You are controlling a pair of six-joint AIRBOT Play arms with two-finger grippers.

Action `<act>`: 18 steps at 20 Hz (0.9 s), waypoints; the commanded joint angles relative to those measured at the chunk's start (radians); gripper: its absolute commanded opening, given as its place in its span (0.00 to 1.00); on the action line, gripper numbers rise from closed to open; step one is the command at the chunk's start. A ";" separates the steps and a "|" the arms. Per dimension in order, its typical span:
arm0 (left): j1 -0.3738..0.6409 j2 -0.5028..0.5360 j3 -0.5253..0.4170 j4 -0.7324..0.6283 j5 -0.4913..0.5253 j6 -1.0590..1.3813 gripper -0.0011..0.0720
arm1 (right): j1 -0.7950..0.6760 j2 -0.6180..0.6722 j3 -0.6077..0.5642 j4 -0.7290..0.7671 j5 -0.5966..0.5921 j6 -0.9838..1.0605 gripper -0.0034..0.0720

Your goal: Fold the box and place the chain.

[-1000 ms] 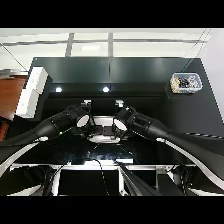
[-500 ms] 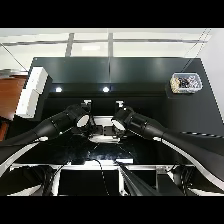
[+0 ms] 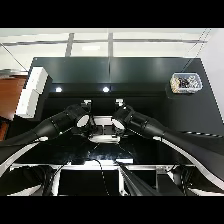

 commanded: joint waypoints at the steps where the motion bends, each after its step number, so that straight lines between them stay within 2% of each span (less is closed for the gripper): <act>1: 0.000 -0.001 0.000 0.000 -0.001 -0.001 0.05 | -0.015 -0.001 0.006 -0.026 0.022 0.019 0.38; 9: 0.000 -0.001 0.000 0.000 -0.001 -0.001 0.05 | -0.014 -0.035 0.006 0.001 -0.022 0.030 0.29; 10: 0.000 -0.001 0.000 0.000 -0.001 -0.001 0.05 | -0.014 -0.035 0.006 -0.001 -0.024 0.030 0.23; 18: 0.000 -0.001 0.000 0.000 -0.001 -0.001 0.05 | -0.014 -0.041 0.006 0.001 -0.040 0.030 0.22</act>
